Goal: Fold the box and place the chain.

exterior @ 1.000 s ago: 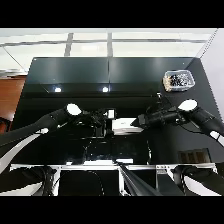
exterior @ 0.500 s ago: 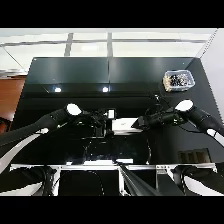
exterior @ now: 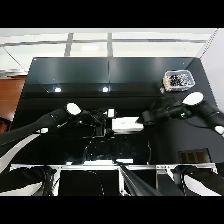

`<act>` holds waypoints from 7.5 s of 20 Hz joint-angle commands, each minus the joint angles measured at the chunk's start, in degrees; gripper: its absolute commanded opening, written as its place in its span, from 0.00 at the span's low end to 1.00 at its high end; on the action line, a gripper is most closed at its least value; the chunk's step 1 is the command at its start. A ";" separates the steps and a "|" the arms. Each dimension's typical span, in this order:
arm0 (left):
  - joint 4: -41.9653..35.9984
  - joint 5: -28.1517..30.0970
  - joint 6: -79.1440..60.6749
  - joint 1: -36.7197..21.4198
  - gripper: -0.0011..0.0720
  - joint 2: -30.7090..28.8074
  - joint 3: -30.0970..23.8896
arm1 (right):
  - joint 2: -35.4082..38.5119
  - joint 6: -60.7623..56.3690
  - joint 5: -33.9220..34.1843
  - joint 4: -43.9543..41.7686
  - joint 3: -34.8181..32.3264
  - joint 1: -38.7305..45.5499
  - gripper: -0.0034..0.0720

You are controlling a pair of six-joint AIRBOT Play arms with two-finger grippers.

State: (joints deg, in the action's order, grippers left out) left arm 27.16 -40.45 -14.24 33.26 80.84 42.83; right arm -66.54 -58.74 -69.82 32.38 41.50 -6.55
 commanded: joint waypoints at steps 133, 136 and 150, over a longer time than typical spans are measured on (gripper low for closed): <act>51.65 16.04 107.65 -8.70 0.04 -38.73 -15.69 | 17.81 0.02 31.91 24.00 -9.81 2.25 0.07; 51.65 16.04 107.65 -8.70 0.05 -38.73 -15.69 | 17.81 0.00 31.91 24.00 -9.81 2.25 0.07; 51.65 16.02 107.65 -8.70 0.05 -38.73 -15.72 | 17.81 0.02 31.91 24.02 -9.81 2.25 0.07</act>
State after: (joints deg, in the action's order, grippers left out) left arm 78.81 -24.43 93.41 24.56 42.17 27.16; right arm -48.69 -58.74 -37.89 56.40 31.70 -4.25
